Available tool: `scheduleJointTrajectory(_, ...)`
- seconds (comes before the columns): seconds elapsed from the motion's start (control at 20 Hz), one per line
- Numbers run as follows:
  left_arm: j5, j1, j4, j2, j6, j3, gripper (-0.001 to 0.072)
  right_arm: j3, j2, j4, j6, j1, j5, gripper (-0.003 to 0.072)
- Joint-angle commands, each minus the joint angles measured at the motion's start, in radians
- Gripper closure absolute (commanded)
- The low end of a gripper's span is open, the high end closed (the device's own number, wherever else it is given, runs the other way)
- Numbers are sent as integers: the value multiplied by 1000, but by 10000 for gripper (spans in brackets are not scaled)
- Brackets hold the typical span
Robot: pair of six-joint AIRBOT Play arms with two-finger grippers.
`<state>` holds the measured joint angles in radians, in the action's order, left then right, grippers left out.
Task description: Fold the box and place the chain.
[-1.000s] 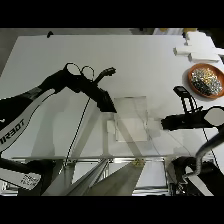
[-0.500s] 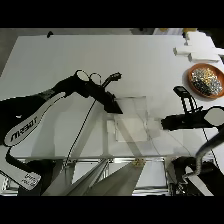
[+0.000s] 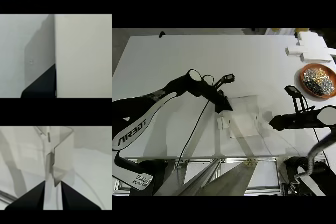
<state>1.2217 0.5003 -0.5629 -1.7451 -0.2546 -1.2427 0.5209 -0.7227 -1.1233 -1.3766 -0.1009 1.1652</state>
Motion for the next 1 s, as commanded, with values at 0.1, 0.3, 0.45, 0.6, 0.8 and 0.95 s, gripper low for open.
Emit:
scheduleJointTrajectory(0.1,-29,54,-259,185,-122,3,718,94,4,69,24,-1,34,382)
scheduleJointTrajectory(0.3,-126,148,-381,314,-100,132,717,151,35,50,24,-1,53,382)
scheduleJointTrajectory(0.45,-237,140,-256,313,-35,250,714,151,73,40,24,-1,56,384)
scheduleJointTrajectory(0.6,-367,137,-236,307,12,298,713,151,79,40,24,-1,55,384)
scheduleJointTrajectory(0.8,-407,137,-238,276,29,298,705,151,78,39,27,-1,53,386)
scheduleJointTrajectory(0.95,-406,137,-236,257,31,298,705,151,78,32,50,-1,52,387)
